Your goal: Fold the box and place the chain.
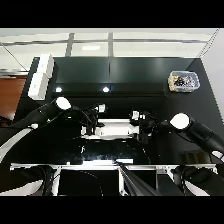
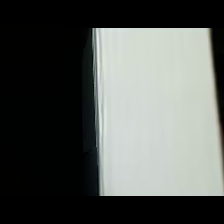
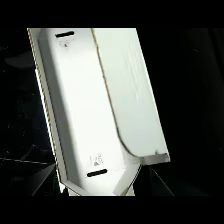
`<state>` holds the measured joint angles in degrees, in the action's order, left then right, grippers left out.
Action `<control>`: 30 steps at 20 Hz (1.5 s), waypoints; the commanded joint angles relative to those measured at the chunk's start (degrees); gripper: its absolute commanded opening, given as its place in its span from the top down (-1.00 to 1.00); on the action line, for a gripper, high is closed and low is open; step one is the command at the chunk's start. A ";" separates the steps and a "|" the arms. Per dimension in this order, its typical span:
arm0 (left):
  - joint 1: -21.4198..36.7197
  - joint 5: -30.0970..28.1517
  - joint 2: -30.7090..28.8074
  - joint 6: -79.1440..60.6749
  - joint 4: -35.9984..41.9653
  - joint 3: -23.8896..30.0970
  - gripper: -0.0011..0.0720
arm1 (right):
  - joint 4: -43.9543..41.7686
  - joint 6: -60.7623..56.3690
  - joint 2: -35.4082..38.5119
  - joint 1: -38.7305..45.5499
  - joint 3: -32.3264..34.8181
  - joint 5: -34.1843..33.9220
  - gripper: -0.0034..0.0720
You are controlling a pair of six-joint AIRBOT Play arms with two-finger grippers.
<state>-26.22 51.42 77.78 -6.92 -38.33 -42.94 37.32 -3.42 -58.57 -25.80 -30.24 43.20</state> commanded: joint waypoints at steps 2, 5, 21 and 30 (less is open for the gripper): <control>0.02 -0.04 0.00 0.00 0.00 0.02 0.89 | -4.59 8.15 -2.91 0.92 -0.04 -1.49 -0.90; 0.02 -0.07 0.00 0.00 0.00 0.02 0.89 | -8.81 11.85 -4.42 0.68 -0.04 -0.57 -0.90; 0.02 0.02 0.00 0.02 0.02 0.00 0.89 | -5.73 11.02 -12.22 0.37 0.76 -0.13 -0.90; 0.02 0.00 0.00 0.09 0.00 0.02 0.89 | -3.19 8.87 -12.31 -2.29 0.76 -3.78 -0.90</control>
